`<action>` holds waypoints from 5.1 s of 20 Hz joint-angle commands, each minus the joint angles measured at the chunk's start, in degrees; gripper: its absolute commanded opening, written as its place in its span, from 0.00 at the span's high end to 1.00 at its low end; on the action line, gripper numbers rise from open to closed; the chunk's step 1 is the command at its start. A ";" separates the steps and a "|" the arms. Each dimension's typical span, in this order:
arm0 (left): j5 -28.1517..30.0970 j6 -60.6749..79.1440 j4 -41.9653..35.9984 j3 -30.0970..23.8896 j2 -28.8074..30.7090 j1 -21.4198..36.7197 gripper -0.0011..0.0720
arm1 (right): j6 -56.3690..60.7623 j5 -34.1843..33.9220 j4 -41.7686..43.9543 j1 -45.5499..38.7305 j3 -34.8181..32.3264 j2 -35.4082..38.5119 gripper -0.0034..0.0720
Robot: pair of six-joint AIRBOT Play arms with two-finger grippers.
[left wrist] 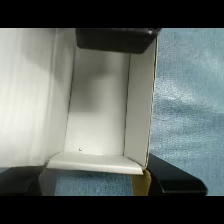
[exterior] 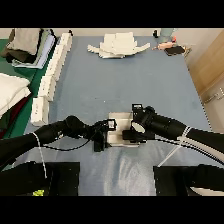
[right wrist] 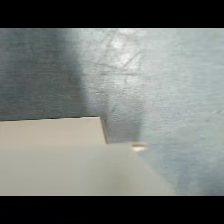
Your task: Fold the box.
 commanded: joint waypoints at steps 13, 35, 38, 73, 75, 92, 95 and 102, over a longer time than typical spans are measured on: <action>0.00 0.00 -0.04 0.04 0.00 0.00 0.14 | 1.05 2.60 -2.60 0.33 0.55 0.74 0.42; 0.02 -0.02 -0.04 0.04 0.00 0.00 0.14 | -31.30 6.32 7.45 -35.76 5.84 15.54 0.96; 0.02 -0.02 -0.04 0.04 0.00 0.00 0.14 | -54.97 4.46 34.77 -51.89 5.88 4.48 0.96; 0.04 -0.02 -0.07 0.04 0.00 0.00 0.14 | -96.02 -21.24 28.00 -9.31 -13.05 24.61 0.95; 0.04 -0.02 -0.04 0.04 0.00 0.00 0.14 | -98.47 -24.09 27.98 -6.97 -14.99 29.22 0.90; 0.04 0.00 -0.04 0.04 0.00 0.00 0.14 | -115.10 -27.67 24.59 -4.94 -16.00 22.73 0.15; 0.04 -0.02 -0.04 0.04 0.00 0.00 0.14 | -115.08 -28.30 23.43 -4.90 -16.00 21.53 0.15; 0.07 0.00 -0.04 0.04 0.00 0.00 0.14 | -115.10 -28.52 22.77 -4.92 -15.96 23.41 0.16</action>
